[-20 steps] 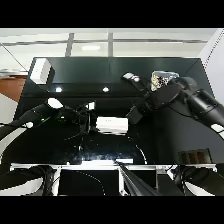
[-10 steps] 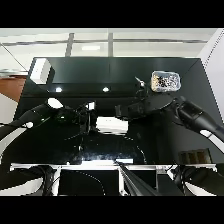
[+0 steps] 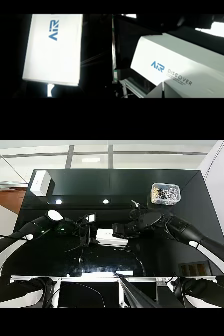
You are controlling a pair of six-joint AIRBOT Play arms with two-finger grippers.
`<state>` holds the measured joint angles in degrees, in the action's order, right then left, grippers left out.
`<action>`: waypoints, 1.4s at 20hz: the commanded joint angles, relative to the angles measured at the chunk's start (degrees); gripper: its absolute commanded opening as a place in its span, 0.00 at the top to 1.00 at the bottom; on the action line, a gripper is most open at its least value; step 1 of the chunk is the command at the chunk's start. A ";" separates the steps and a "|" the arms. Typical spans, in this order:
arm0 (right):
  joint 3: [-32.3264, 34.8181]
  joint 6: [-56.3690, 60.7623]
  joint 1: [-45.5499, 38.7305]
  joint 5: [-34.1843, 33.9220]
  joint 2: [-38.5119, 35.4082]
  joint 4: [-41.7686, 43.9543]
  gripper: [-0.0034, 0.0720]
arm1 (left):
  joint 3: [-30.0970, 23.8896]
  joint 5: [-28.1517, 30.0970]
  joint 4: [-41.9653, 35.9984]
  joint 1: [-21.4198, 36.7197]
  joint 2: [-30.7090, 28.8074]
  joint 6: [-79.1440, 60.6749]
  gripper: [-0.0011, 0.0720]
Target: Fold the box and place the chain.
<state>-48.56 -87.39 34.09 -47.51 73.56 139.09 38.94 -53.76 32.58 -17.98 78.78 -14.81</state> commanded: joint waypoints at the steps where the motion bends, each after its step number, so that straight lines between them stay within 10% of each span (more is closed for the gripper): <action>1: 1.95 0.22 0.09 -0.09 0.22 -0.24 0.93 | 0.07 -0.04 -0.02 0.02 0.02 0.07 0.35; 18: 2.25 -1.22 0.42 1.88 1.62 -0.24 0.93 | 0.07 -0.04 -0.02 0.02 0.02 0.07 0.35; 26: -0.24 -3.06 -7.13 -0.33 -9.40 -1.44 0.93 | 0.07 -0.74 0.22 0.13 -0.04 0.11 0.35; 28: -0.24 -3.04 -10.45 -1.99 -11.45 -2.25 0.93 | 0.07 -0.79 2.54 0.13 -0.79 0.92 0.00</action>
<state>-48.49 -90.24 27.55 -47.86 65.45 137.43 38.94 -54.43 33.06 -17.91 78.54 -14.57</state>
